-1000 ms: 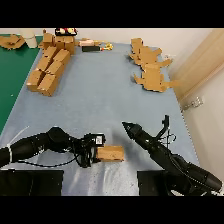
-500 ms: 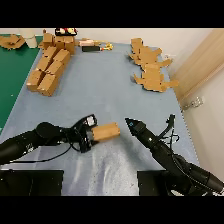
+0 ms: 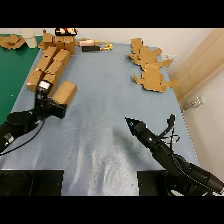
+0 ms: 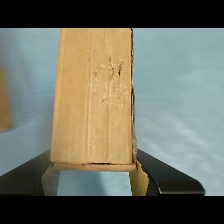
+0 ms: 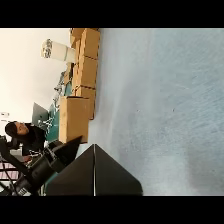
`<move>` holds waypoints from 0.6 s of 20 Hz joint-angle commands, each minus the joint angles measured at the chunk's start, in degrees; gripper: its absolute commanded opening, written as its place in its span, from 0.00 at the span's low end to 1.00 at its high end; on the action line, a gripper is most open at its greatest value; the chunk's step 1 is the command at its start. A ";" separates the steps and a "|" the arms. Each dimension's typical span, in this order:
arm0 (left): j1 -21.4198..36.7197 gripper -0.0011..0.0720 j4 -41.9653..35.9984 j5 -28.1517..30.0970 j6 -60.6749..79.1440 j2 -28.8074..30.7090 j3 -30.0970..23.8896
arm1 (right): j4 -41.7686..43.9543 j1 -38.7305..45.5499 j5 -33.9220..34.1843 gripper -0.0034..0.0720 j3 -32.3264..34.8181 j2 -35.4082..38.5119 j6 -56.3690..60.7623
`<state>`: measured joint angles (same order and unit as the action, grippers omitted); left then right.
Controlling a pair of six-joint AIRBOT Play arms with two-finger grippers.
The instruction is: Fold the box.
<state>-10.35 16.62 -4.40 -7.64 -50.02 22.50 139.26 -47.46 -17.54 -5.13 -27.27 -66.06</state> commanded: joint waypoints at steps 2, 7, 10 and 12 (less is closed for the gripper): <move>15.17 0.71 0.13 1.46 -0.85 0.11 0.04 | 0.02 0.02 -0.85 0.05 -0.04 0.07 0.00; 24.98 0.71 5.51 -4.57 -0.79 0.11 -1.07 | 0.02 0.02 -3.17 0.05 -0.04 0.07 0.02; 29.86 0.71 6.80 -5.31 -0.96 -0.09 -1.25 | 0.02 0.02 -3.23 0.05 -0.04 0.07 0.02; 31.93 0.71 6.80 -5.55 -0.92 -1.64 -1.25 | 0.02 0.02 -3.21 0.05 -0.04 0.07 0.00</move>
